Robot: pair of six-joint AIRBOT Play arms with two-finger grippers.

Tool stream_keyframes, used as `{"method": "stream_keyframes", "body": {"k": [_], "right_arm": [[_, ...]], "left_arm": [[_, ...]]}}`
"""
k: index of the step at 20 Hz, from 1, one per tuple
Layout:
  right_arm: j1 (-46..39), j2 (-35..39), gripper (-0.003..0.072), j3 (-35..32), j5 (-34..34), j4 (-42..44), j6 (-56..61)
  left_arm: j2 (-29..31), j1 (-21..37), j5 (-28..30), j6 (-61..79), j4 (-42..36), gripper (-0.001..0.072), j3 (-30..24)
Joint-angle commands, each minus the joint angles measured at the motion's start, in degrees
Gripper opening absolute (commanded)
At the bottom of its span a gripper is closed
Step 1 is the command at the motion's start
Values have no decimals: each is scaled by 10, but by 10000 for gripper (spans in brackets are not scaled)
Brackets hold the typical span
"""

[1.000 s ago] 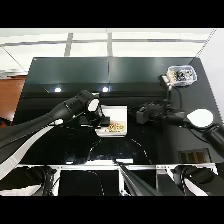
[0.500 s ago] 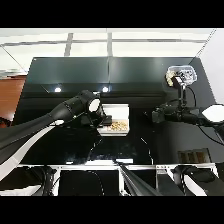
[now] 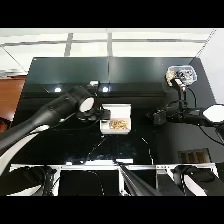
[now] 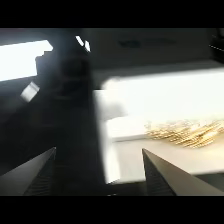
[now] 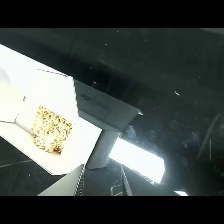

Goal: Fold the box and place the chain.

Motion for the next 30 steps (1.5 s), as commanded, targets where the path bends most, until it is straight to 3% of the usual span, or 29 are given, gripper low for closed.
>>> {"method": "stream_keyframes", "body": {"k": [1, 3, 5, 7, 8, 9, 11, 17, 24, 30], "right_arm": [[0, 0, 280, 0, -6, -2, 0], [0, 0, 280, 0, -15, -2, 0], [0, 0, 280, 0, -19, -2, 0], [0, 0, 280, 0, -20, -2, 0], [0, 0, 280, 0, -20, -2, 0], [0, 0, 280, 0, -20, -2, 0], [0, 0, 280, 0, -20, -2, 0], [0, 0, 280, 0, -20, -2, 0], [0, 0, 280, 0, -20, -2, 0], [0, 0, 279, 0, -20, -2, 0]], "left_arm": [[97, 48, -20, 55, 99, 594, -43], [148, 136, 13, 132, 33, 594, -104], [180, 225, 69, 356, -158, 595, -173], [179, 287, 54, 651, -377, 595, -226], [175, 299, 47, 770, -431, 596, -247], [170, 299, 49, 843, -438, 597, -263], [161, 289, 81, 969, -436, 711, -288], [144, 254, 184, 1270, -422, 711, -300], [65, 253, 181, 1326, -449, 711, -296], [35, 250, 179, 1418, -536, 711, -296]]}}
